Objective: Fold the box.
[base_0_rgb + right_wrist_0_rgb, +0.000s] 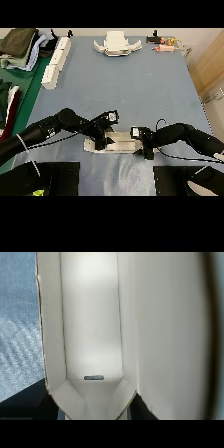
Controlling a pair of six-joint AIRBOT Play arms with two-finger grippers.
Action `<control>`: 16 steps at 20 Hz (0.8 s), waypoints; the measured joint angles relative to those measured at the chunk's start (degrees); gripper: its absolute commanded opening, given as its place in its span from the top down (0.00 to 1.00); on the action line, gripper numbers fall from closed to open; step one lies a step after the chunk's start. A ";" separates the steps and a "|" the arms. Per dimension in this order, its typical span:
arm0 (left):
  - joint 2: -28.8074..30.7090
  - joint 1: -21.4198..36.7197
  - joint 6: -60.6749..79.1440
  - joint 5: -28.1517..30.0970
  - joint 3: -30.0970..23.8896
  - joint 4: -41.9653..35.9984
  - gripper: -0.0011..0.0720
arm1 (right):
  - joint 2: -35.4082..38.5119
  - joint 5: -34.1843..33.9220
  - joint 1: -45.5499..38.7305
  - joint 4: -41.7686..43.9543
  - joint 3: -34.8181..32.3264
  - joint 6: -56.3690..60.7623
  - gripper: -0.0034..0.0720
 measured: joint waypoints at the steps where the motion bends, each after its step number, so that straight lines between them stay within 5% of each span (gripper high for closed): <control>1: 0.52 0.00 -2.08 -0.11 0.00 1.16 0.40 | 0.00 0.00 0.00 -0.02 -0.02 0.00 0.29; 6: 7.50 1.44 -24.00 -5.68 0.00 15.56 0.44 | 0.00 0.00 0.00 -0.02 0.00 -0.02 0.29; 8: 11.17 2.49 -33.31 -10.10 0.00 20.20 0.96 | 0.00 0.02 0.00 -0.04 -0.02 0.00 0.29; 13: 15.58 1.86 -51.01 -18.43 0.00 19.19 0.97 | 0.00 0.00 0.00 -0.26 0.00 0.00 0.29; 16: 13.66 -1.05 -56.46 -15.43 0.15 9.49 0.97 | 0.00 0.00 0.00 -0.26 0.00 0.00 0.29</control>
